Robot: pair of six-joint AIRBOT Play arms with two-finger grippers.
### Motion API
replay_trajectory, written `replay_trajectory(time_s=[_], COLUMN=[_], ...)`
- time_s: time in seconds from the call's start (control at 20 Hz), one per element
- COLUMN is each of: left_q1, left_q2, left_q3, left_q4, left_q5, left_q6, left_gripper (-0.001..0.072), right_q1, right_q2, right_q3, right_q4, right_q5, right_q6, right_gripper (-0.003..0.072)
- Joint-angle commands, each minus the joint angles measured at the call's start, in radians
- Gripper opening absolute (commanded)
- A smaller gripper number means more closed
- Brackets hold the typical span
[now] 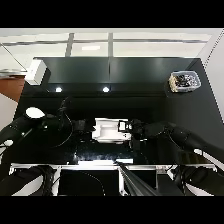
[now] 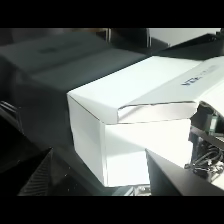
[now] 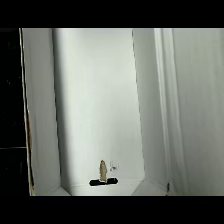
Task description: Fold the box and place the chain.
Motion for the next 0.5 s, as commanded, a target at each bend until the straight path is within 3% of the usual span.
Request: replay_trajectory(time_s=[0.0,0.2,0.45], left_q1=[-0.082,-0.183,-0.238], left_q2=[0.014,0.016,0.016], left_q3=[0.002,0.002,0.002], left_q4=[0.047,0.055,0.073], left_q5=[0.08,0.193,0.253], left_q6=[-0.082,-0.127,-0.195], left_gripper=[0.07,0.07,0.0699], right_q1=[0.0,0.0,0.0], right_q2=[0.0,0.0,0.0], right_q3=[0.0,0.0,0.0], right_q4=[0.0,0.0,0.0], right_q5=[0.003,0.003,0.003], right_q6=[0.0,0.0,0.0], right_gripper=[0.0564,0.0564,0.0564])
